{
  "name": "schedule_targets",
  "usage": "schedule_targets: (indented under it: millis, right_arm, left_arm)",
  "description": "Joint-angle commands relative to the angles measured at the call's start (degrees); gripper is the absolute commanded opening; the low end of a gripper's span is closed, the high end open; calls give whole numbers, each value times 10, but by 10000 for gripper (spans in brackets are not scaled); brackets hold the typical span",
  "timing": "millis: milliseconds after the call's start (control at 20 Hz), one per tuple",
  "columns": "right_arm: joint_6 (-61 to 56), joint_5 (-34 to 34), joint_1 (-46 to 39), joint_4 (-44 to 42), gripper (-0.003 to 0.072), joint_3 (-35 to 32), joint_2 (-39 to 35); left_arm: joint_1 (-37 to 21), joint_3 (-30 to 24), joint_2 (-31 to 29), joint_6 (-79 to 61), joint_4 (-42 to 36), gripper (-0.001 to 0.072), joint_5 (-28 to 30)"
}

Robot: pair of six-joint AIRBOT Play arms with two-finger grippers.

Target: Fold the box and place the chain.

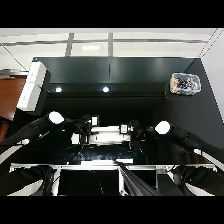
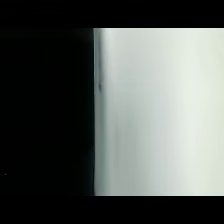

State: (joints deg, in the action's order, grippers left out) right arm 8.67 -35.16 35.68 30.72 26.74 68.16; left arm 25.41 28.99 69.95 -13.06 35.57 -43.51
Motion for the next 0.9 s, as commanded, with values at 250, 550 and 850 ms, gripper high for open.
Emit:
schedule_targets:
  millis: [250,550,850]
  right_arm:
    - [-7,0,0,-1,392,0,0]
    - [-30,8,1,-2,392,0,0]
    - [-40,20,1,-3,392,0,0]
  left_arm:
    - [-3,1,-18,1,3,361,-1]
    - [-69,0,-54,51,31,575,-6]
    - [-109,0,-115,99,47,567,-107]
